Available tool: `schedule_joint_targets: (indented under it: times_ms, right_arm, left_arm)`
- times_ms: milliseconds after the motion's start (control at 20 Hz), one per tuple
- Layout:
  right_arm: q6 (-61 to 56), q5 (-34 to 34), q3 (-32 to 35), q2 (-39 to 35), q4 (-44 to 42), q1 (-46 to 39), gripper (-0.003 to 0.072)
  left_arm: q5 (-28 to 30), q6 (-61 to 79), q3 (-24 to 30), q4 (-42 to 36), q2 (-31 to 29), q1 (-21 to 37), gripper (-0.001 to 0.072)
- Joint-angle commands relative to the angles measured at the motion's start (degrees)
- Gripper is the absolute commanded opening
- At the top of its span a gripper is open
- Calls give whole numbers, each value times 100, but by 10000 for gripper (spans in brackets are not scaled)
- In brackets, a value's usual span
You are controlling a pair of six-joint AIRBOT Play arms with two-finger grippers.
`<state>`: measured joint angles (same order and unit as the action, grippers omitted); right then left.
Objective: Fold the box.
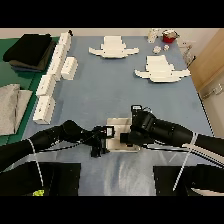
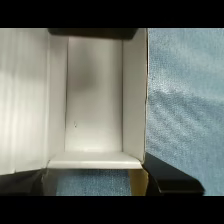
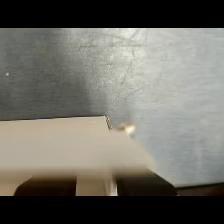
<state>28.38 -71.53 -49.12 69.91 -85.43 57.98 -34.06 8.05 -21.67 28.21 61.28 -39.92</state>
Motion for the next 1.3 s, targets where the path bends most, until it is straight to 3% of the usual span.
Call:
schedule_joint_targets:
  times_ms: [0, 350, 600, 700, 800, 950, 1050, 1150, 1250]
  right_arm:
    - [15, -610, -129, -254, 236, -17, 328]
    - [254, -756, -400, -986, 553, -120, 328]
    - [581, -745, -328, -1080, 603, -374, 325]
    - [695, -745, -343, -1082, 896, -686, 261]
    - [1209, -540, -341, -1071, 708, -1462, 19]
    - [2682, 216, -341, -857, -393, -2872, 2]
    - [4179, 651, -341, -479, -2061, -3773, 2]
    - [5790, 573, -343, 81, -4070, -4496, 2]
    - [6926, 157, -361, 664, -5377, -4865, 2]
  left_arm:
    - [2, 7, 0, 4, -4, 0, 458]
    - [2, 7, 0, 4, -4, 0, 457]
    - [2, 7, 0, 4, -4, 0, 458]
    - [2, 7, 0, 4, -4, 0, 458]
    - [2, 7, 0, 4, -4, 0, 458]
    - [2, 7, 0, 4, -4, 0, 458]
    - [2, 7, 0, 4, -4, 0, 458]
    - [2, 7, 0, 4, -4, 0, 458]
    - [2, 7, 0, 4, -4, 0, 458]
